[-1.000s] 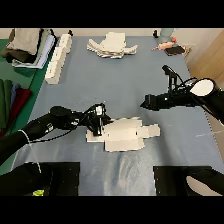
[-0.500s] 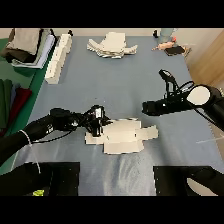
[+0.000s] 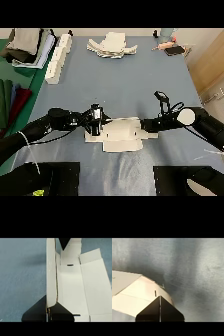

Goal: Fold the box.

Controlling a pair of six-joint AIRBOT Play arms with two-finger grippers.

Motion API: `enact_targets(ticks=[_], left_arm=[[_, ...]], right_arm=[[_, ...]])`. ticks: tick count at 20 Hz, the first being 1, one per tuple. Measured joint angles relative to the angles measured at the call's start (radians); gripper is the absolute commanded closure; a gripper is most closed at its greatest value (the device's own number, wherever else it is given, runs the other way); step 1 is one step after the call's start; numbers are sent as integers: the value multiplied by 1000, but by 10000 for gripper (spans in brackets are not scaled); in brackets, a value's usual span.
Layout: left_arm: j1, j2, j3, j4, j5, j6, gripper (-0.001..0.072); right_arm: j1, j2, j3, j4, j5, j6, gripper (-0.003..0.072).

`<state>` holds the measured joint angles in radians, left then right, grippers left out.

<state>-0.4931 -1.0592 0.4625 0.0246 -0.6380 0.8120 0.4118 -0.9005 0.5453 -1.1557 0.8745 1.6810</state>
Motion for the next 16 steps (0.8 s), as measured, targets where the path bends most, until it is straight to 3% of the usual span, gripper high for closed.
enact_targets(ticks=[16], left_arm=[[-6, 55, -5, -8, -10, -90, 700]], right_arm=[[4, 3, -43, -32, -59, 5, 686]])
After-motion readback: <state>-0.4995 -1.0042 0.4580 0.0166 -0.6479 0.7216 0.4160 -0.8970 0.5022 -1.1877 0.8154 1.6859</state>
